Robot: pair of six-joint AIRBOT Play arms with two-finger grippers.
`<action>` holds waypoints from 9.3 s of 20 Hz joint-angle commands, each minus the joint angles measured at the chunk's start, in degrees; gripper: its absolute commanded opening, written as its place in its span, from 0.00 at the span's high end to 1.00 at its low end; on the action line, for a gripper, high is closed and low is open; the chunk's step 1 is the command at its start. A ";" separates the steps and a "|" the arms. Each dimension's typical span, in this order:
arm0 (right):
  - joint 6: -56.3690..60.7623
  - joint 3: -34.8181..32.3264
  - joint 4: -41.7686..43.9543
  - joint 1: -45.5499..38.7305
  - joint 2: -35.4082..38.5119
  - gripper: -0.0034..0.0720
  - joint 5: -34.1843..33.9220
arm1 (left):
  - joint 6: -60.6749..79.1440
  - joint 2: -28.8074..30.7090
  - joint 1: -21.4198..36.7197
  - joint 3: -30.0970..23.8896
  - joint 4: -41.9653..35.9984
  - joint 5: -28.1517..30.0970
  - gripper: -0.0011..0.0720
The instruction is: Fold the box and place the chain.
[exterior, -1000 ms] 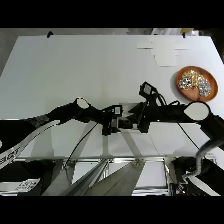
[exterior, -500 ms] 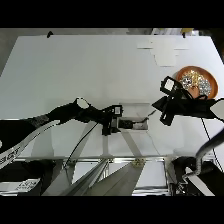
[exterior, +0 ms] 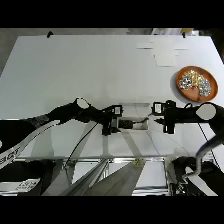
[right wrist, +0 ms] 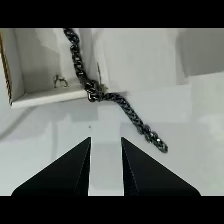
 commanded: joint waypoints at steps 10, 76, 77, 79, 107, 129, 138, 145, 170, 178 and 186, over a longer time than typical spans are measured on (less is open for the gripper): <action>-12.96 -1.29 9.97 -0.04 -2.71 0.67 -1.99 | 0.02 0.00 0.07 0.02 0.02 0.02 0.70; 26.53 29.09 5.77 8.11 -21.77 0.93 11.91 | 0.02 0.02 0.07 0.02 0.02 0.02 0.70; 26.53 29.07 5.75 8.87 -21.38 0.93 12.63 | 0.02 0.00 0.07 0.02 0.02 0.02 0.70; 26.40 29.07 5.73 10.36 -20.61 0.93 14.64 | 0.02 0.02 0.07 0.02 0.02 0.02 0.70; 20.06 13.92 -0.22 18.29 -6.03 0.57 8.44 | 0.02 0.00 0.07 0.02 0.02 0.00 0.70; 17.25 11.02 -0.83 18.29 -5.68 0.83 3.87 | 0.02 0.02 0.07 0.02 0.02 0.00 0.70; 13.27 11.02 -2.45 21.53 -3.67 0.64 5.51 | 0.02 0.00 0.07 0.02 0.02 0.02 0.70; 21.77 10.19 -9.29 26.21 -1.64 0.64 0.61 | 0.02 0.00 0.07 0.02 0.02 0.02 0.70; 26.60 4.39 -11.98 28.15 -0.46 0.76 -7.82 | 0.02 0.00 0.07 0.02 0.02 0.00 0.70; 26.58 4.37 -5.88 28.17 -0.04 0.63 -7.23 | 0.02 0.00 0.07 0.02 0.02 0.00 0.70; 26.60 4.37 -5.95 28.15 2.78 0.57 -1.88 | 0.02 0.02 0.07 0.02 0.02 0.02 0.70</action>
